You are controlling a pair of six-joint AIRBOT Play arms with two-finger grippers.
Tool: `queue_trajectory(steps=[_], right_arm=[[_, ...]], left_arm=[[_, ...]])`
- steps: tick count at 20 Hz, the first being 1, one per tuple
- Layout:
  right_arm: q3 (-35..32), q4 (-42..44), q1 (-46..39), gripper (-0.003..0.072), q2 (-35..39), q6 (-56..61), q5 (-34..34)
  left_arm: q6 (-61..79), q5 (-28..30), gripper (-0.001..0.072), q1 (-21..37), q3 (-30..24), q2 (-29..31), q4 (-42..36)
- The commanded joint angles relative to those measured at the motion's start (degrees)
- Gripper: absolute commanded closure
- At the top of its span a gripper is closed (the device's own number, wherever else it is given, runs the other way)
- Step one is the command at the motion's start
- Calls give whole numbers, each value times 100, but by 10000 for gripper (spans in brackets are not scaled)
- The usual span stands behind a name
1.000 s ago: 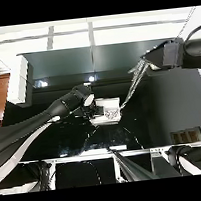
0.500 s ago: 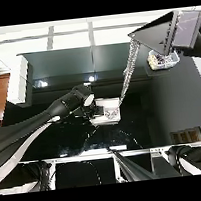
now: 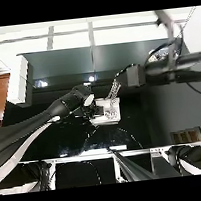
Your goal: Fold the box and place the chain.
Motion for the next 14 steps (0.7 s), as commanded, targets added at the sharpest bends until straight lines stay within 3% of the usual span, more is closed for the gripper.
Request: queue_trajectory(steps=[1,6,14], right_arm=[[-485,-433,63,669,-151,162,127],[-1224,-387,398,669,-393,481,-621],[-1250,-317,776,669,-800,503,-890]], left_arm=[[0,4,681,2,7,-4,2],[2,4,681,2,7,-4,2],[2,7,681,2,7,-4,2]])
